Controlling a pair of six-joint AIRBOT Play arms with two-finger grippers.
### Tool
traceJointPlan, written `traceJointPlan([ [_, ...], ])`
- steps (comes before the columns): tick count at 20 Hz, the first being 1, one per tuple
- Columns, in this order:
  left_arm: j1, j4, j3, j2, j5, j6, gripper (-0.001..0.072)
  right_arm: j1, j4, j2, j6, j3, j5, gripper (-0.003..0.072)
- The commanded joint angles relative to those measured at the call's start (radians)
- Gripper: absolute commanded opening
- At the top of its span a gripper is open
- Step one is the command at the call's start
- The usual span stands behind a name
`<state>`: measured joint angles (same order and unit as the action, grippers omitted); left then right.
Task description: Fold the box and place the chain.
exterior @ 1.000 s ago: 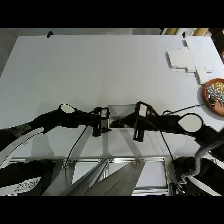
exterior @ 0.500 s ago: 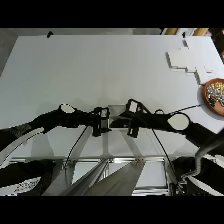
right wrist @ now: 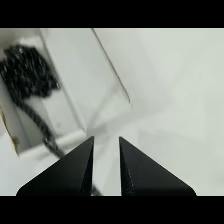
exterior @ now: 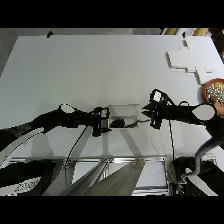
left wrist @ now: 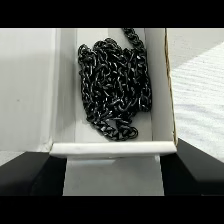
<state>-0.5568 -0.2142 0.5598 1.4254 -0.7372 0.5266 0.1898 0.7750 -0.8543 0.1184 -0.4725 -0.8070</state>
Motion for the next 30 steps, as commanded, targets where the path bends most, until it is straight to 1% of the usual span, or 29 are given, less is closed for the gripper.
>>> traceJointPlan([
  [1, 0.000, 0.000, 0.000, 0.000, 0.000, 0.000, 0.0069, -0.042, 0.093, -0.051, -0.119, 0.024, -0.003, 0.0275],
  [2, 0.000, 0.000, 0.000, 0.000, 0.000, 0.000, 0.0069, -0.041, 0.092, -0.074, -0.171, 0.030, 0.003, 0.0368],
  [3, 0.000, 0.000, 0.000, 0.000, 0.000, 0.000, 0.0069, -0.041, 0.089, -0.092, -0.203, 0.036, 0.011, 0.0405],
  [6, 0.000, 0.000, 0.000, 0.000, 0.000, 0.000, 0.0069, -0.018, 0.083, -0.134, -0.264, 0.045, 0.014, 0.0413],
  [9, 0.000, 0.000, 0.000, 0.000, 0.000, 0.000, 0.0069, 0.059, 0.048, -0.181, -0.345, 0.045, 0.023, 0.0405],
  [11, 0.000, 0.000, 0.000, 0.000, 0.000, 0.000, 0.0069, 0.095, 0.050, -0.208, -0.360, 0.045, 0.045, 0.0392],
  [12, 0.000, 0.000, 0.000, 0.000, 0.000, 0.000, 0.0069, 0.105, 0.050, -0.216, -0.360, 0.045, 0.048, 0.0324],
  [13, 0.000, 0.000, 0.000, 0.000, 0.000, 0.000, 0.0069, 0.110, 0.050, -0.218, -0.359, 0.045, 0.043, 0.0193],
  [15, 0.000, 0.000, 0.000, 0.000, 0.000, 0.000, 0.0069, 0.110, 0.049, -0.217, -0.345, 0.045, 0.028, 0.0091],
  [16, 0.000, 0.000, 0.000, 0.000, 0.000, 0.000, 0.0069, 0.110, 0.061, -0.214, -0.296, 0.045, 0.024, 0.0014],
  [18, 0.000, 0.000, 0.000, 0.000, 0.000, 0.000, 0.0069, 0.110, 0.096, -0.180, -0.116, 0.045, 0.027, 0.0016],
  [20, 0.000, 0.000, 0.000, 0.000, 0.000, 0.000, 0.0069, 0.110, 0.114, -0.098, 0.076, 0.045, 0.049, 0.0016],
  [23, 0.000, 0.000, 0.000, 0.000, 0.000, 0.000, 0.0069, 0.110, 0.078, 0.055, 0.123, 0.045, 0.035, 0.0016],
  [24, 0.000, 0.000, 0.000, 0.000, 0.000, 0.000, 0.0069, 0.110, 0.043, 0.093, 0.135, 0.045, 0.031, 0.0016],
  [26, 0.000, 0.000, 0.000, 0.000, 0.000, 0.000, 0.0069, 0.111, -0.087, 0.127, 0.140, 0.045, 0.020, 0.0016],
  [28, 0.000, 0.000, 0.000, 0.000, 0.000, 0.000, 0.0069, 0.116, -0.255, 0.119, 0.135, 0.045, 0.007, 0.0017],
  [30, 0.000, 0.000, 0.000, 0.000, 0.000, 0.000, 0.0069, 0.180, -0.367, 0.097, 0.072, 0.045, 0.029, 0.0017],
])
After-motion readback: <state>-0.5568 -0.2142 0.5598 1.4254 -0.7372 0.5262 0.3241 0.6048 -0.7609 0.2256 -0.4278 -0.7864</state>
